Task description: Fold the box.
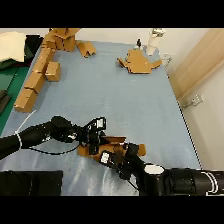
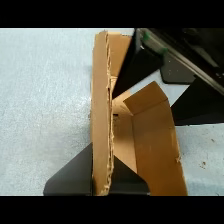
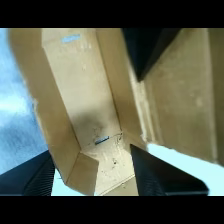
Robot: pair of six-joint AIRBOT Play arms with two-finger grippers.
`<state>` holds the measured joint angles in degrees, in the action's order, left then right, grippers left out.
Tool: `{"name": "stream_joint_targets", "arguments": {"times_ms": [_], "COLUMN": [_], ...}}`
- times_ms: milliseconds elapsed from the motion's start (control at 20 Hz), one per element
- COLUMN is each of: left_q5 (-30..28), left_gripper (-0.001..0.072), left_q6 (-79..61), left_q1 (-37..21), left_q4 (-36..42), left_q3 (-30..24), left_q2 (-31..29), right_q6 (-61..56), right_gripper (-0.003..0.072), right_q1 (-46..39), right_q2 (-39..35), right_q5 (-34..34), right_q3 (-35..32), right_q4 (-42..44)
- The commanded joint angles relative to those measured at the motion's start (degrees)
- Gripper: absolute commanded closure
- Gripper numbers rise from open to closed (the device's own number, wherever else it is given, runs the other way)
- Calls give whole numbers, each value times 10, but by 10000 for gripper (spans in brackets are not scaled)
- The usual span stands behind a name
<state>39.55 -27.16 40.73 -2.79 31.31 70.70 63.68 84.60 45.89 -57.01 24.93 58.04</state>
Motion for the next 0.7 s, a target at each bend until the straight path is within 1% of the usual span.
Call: {"name": "stream_joint_targets", "arguments": {"times_ms": [0, 150, 250, 450, 550, 650], "left_q5": [0, 0, 0, 0, 0, 0], "left_gripper": [696, 696, 696, 696, 696, 695], "left_q6": [0, 0, 0, 0, 0, 0], "left_q1": [0, 0, 0, 0, 0, 0], "left_q4": [0, 0, 0, 0, 0, 0], "left_q3": [0, 0, 0, 0, 0, 0], "left_q2": [0, 0, 0, 0, 0, 0], "right_q6": [7, 7, 7, 7, 16, 78], "right_gripper": [-34, -34, -34, -34, -34, -34], "right_q1": [0, 0, 0, -5, -35, -78], "right_q2": [-26, -59, -83, -143, -161, -167], "right_q5": [3, -21, -24, -9, 7, 45], "right_q3": [1, -1, -14, -60, -70, -79], "right_q4": [-2, 4, 3, -29, -27, -6]}}
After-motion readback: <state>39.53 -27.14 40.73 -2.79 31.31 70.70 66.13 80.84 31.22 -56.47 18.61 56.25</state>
